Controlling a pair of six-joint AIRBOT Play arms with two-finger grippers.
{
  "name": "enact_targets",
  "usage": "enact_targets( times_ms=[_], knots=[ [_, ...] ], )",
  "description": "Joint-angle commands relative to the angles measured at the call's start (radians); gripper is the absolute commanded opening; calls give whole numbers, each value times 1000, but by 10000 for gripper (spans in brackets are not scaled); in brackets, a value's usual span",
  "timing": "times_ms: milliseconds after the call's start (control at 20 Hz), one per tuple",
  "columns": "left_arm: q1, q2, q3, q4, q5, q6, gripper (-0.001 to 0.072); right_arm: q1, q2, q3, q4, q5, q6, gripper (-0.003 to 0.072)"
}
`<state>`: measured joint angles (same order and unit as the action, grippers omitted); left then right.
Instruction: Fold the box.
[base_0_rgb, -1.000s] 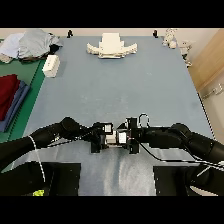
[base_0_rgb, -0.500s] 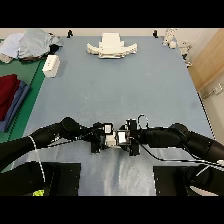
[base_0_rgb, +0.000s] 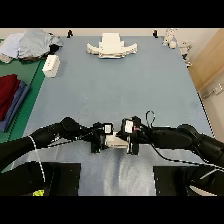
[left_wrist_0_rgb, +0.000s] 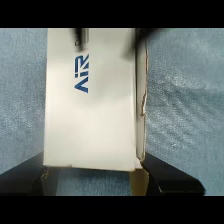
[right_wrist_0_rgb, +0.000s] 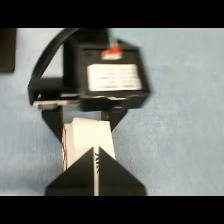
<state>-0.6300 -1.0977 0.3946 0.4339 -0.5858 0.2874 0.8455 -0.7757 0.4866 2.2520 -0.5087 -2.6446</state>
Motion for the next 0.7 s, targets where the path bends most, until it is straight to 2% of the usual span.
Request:
enact_targets(
  times_ms=[0, 100, 400, 650],
  knots=[
    [0, 0, 1, 0, 1, -1, 521, -6, 53, -43, 31, 109, 335, 3],
    [0, 0, 1, 0, 1, -1, 521, 16, 63, -119, 115, 224, 354, 3],
    [0, 0, 1, 0, 1, -1, 521, 168, 63, -259, 122, 434, 466, 3],
    [0, 0, 1, 0, 1, -1, 521, 200, 11, -282, 119, 467, 472, 3]
  ],
)
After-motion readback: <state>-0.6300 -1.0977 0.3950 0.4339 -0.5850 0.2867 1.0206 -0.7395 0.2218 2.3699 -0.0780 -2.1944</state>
